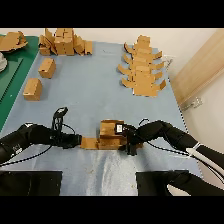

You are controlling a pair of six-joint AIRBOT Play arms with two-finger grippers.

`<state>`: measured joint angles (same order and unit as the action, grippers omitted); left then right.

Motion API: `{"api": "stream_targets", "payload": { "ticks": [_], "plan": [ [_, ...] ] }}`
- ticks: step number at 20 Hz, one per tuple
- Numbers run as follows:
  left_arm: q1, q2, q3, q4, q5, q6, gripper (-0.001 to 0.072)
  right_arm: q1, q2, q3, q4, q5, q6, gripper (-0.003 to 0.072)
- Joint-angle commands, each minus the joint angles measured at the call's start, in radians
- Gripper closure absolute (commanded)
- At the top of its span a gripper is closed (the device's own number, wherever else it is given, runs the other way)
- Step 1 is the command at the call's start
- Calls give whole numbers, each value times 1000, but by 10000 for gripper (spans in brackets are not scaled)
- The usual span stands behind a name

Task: Fold the box.

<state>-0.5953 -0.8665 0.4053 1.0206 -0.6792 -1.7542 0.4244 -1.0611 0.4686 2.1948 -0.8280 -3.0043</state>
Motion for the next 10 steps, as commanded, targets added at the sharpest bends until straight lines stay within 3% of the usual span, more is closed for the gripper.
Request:
{"api": "stream_targets", "payload": {
  "ticks": [1, 10],
  "plan": [
    [-37, -76, -3, -135, 85, 16, 696, 0, 1, 0, 1, 0, 0, 317],
    [-140, -87, 7, -344, 166, 98, 695, 0, 1, 0, 1, 0, 0, 318]
  ]
}}
